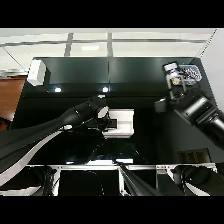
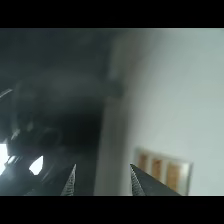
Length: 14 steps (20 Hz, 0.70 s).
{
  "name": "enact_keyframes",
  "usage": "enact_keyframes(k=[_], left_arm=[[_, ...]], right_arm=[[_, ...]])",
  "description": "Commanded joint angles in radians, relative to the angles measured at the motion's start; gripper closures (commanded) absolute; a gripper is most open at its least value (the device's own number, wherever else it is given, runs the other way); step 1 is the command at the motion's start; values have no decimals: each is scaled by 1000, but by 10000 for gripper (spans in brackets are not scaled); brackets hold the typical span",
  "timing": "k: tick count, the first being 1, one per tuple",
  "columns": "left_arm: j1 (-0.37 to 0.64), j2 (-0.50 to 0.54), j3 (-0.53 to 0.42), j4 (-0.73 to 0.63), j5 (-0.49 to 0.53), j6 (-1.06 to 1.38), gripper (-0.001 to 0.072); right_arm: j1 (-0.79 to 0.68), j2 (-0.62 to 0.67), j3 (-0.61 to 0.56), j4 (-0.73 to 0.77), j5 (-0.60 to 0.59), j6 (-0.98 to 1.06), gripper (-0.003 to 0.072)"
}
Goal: Fold the box and place the chain.
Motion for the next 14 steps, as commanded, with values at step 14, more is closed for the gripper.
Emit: enact_keyframes(k=[14], left_arm=[[0,0,0,3,4,0,684]], right_arm=[[-731,-534,234,122,-729,159,275]])
